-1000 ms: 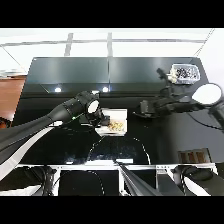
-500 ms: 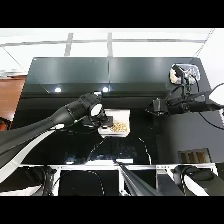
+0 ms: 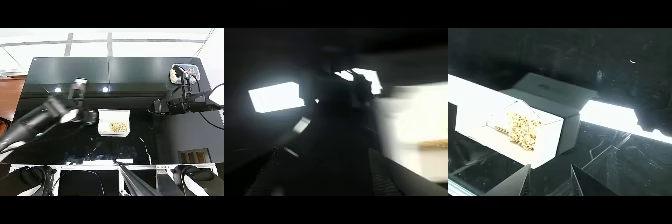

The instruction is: Fold the box and place the chain.

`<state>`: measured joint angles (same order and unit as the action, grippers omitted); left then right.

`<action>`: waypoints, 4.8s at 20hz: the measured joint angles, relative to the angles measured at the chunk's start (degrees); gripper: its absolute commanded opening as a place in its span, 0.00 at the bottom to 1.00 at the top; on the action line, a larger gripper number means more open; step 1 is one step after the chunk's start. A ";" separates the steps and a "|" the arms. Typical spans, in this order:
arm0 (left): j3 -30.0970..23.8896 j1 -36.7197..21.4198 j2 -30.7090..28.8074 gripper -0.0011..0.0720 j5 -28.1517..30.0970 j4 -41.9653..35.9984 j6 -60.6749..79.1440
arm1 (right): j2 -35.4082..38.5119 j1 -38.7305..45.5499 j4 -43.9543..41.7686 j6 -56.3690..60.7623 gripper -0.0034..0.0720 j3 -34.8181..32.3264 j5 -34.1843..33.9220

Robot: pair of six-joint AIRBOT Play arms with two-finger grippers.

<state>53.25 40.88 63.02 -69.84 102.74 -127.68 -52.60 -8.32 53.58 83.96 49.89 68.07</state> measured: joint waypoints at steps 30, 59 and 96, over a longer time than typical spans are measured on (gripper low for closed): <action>-18.75 -22.12 12.28 0.98 20.48 -69.29 140.47 | -0.04 0.00 0.70 0.00 0.47 0.00 -2.16; -18.01 -19.80 13.75 0.56 19.76 -71.93 145.92 | -0.37 -0.24 0.70 -0.02 0.47 -0.13 -7.15; -18.01 -19.76 13.75 0.56 19.96 -71.93 145.87 | -18.99 -17.57 -10.93 -61.61 0.96 -0.31 -8.63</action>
<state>35.24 21.12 76.77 -49.89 30.81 18.20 -71.59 -25.89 42.65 22.35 49.58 59.44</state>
